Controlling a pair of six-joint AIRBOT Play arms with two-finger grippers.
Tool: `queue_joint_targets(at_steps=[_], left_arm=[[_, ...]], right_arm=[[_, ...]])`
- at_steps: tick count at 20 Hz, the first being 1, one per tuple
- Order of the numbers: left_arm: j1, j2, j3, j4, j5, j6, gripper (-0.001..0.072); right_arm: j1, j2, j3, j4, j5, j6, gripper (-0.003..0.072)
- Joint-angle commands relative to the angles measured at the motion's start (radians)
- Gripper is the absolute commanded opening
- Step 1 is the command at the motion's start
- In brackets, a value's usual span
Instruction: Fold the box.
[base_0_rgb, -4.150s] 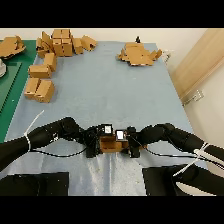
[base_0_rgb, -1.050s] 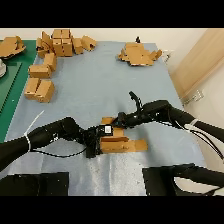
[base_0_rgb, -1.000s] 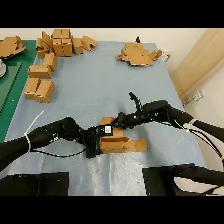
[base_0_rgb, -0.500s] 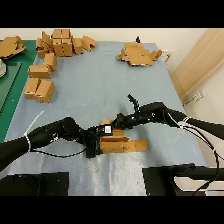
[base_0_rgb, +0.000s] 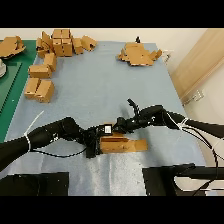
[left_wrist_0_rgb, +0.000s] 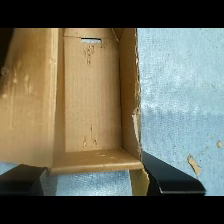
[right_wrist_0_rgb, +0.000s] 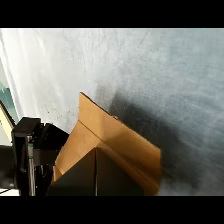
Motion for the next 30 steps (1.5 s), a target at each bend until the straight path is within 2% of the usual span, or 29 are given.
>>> queue_joint_targets(at_steps=[1,6,8,12,14,17,19,20,21,22,23,26,28,30], left_arm=[[0.000,0.000,0.001,0.000,0.000,0.000,0.0386],[0.000,0.000,0.001,0.000,0.000,0.000,0.0386],[0.000,0.000,0.001,0.000,0.000,0.000,0.0386],[0.000,0.000,0.002,0.000,0.000,0.000,0.0386],[0.000,0.000,0.002,0.000,0.000,0.000,0.0386],[0.000,0.000,0.002,0.000,0.000,0.000,0.0386],[0.000,0.000,0.002,0.000,0.000,0.000,0.0386],[0.000,0.000,0.002,0.000,0.000,0.000,0.0386],[0.000,0.000,0.002,0.000,-0.001,0.000,0.0386],[0.000,0.000,0.002,0.000,0.000,0.000,0.0386],[0.001,0.000,0.002,0.000,0.001,0.000,0.0386],[0.000,0.000,0.002,0.000,0.000,0.000,0.0386],[0.000,0.000,0.002,0.000,0.001,0.000,0.0386],[0.000,0.000,0.002,0.000,0.001,0.000,0.0386]], right_arm=[[0.001,-0.002,-0.011,-0.002,-0.013,-0.002,0.0001],[0.000,0.000,-0.011,0.000,-0.026,-0.004,0.0002],[-0.003,0.024,-0.006,0.001,-0.064,-0.054,0.0002],[-0.103,0.217,-0.001,-0.026,-0.178,-0.105,0.0002],[-0.160,0.354,-0.002,-0.129,-0.195,-0.095,0.0002],[-0.180,0.529,-0.017,-0.446,-0.206,0.040,0.0004],[-0.179,0.597,-0.039,-0.579,-0.279,0.045,0.0005],[-0.163,0.625,-0.047,-0.608,-0.304,0.030,0.0068],[-0.142,0.647,-0.052,-0.634,-0.325,0.023,0.0235],[-0.116,0.663,-0.057,-0.672,-0.344,0.022,0.0322],[-0.089,0.671,-0.063,-0.707,-0.360,0.021,0.0379],[0.025,0.668,-0.103,-0.845,-0.337,-0.074,0.0444],[0.115,0.661,-0.132,-0.903,-0.228,-0.188,0.0449],[0.195,0.649,-0.135,-0.953,-0.057,-0.230,0.0449]])
